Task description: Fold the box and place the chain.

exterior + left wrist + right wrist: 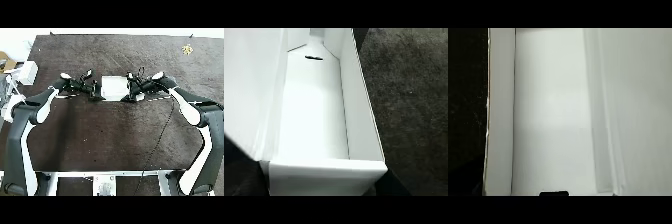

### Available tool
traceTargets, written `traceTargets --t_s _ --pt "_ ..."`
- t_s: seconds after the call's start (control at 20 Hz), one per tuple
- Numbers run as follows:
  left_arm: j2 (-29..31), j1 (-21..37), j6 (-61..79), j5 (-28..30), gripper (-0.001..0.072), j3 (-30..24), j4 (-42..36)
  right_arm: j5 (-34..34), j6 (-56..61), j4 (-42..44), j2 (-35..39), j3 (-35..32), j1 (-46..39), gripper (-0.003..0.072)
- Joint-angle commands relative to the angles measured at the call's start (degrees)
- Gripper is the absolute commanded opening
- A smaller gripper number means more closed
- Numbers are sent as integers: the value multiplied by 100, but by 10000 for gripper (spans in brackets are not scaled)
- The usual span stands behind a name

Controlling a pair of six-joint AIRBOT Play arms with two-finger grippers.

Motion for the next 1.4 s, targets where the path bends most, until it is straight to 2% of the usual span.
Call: traceTargets --t_s 0.0,0.25,1.05,1.15,1.35 --pt "-66 -48 7 170 672 -2 48 -15 7 9 -4 0 4 447" --pt "-66 -50 151 372 672 -2 28 -15 7 7 -4 0 4 447" --pt "-66 -63 153 262 671 -2 -13 -15 7 9 -4 0 4 447" --pt "-66 -63 131 262 599 -2 144 -17 7 7 -4 0 4 447" --pt "-66 -74 131 225 600 -2 146 -17 7 7 -2 0 4 447"
